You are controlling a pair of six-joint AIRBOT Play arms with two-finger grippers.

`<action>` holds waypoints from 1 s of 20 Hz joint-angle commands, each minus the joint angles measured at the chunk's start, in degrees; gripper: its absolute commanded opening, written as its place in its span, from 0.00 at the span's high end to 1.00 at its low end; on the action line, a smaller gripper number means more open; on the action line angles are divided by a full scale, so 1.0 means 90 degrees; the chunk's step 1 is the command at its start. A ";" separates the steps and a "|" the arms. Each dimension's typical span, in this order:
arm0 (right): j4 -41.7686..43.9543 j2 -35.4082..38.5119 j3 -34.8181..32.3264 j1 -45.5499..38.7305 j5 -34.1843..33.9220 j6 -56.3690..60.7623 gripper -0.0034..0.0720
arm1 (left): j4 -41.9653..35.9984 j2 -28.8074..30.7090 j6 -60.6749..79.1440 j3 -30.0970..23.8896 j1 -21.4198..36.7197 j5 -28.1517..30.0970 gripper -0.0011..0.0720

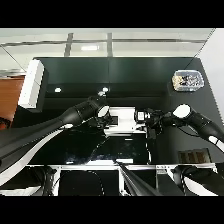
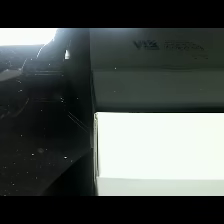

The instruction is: Fold the box and place the chain.

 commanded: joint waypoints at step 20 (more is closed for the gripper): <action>0.1197 -0.0646 0.0002 0.0493 -0.0347 0.0034 0.63 | -0.0034 -0.0005 -0.0007 0.0007 -0.0002 0.0000 0.95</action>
